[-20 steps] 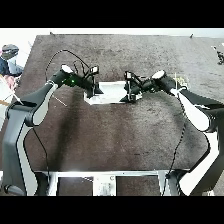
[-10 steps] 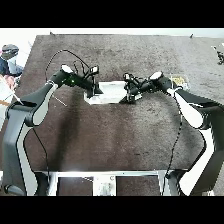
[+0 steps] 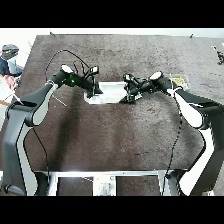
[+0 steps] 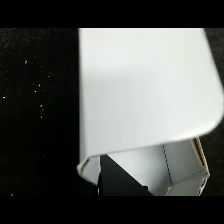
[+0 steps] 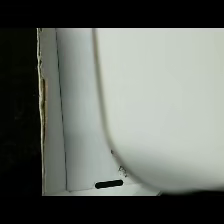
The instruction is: Fold the box and place the chain.
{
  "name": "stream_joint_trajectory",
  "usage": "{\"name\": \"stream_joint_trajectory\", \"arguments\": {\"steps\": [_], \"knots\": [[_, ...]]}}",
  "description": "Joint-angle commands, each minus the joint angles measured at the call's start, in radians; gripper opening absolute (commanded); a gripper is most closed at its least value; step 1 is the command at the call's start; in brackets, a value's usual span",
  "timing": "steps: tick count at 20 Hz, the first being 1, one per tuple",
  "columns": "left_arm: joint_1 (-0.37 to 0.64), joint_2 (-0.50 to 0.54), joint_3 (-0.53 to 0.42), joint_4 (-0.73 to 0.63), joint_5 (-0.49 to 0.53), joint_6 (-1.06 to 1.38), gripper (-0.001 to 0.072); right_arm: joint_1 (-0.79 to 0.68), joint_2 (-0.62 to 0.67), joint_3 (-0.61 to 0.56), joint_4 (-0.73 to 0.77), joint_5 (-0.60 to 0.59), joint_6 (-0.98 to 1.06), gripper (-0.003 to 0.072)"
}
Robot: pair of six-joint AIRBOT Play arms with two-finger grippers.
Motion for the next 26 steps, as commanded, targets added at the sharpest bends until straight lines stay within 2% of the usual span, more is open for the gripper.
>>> {"name": "stream_joint_trajectory", "arguments": {"steps": [1, 3, 4, 5, 8, 9, 26], "knots": [[0.000, 0.000, 0.000, 0.000, -0.001, 0.000, 0.0012, 0.000, -0.007, 0.001, -0.001, -0.001, 0.000, 0.0592], [0.000, 0.000, 0.000, 0.000, -0.001, 0.000, 0.0012, 0.000, -0.011, 0.001, 0.000, -0.001, 0.000, 0.0589], [0.000, 0.000, 0.000, 0.000, -0.001, 0.000, 0.0012, -0.001, -0.011, 0.001, 0.000, -0.001, 0.000, 0.0546], [0.000, 0.000, 0.000, 0.000, 0.000, 0.000, 0.0012, -0.001, -0.011, 0.001, 0.000, -0.001, 0.000, 0.0463], [0.000, 0.000, 0.000, 0.000, -0.001, 0.000, 0.0013, -0.001, -0.011, 0.001, 0.000, -0.001, 0.001, 0.0461], [0.000, 0.000, 0.000, 0.000, 0.000, 0.000, 0.0012, -0.001, -0.011, 0.001, 0.000, -0.001, 0.001, 0.0332], [0.000, 0.000, 0.000, 0.000, -0.002, 0.000, 0.0012, 0.000, -0.011, 0.001, -0.001, -0.005, 0.001, 0.0327]]}}
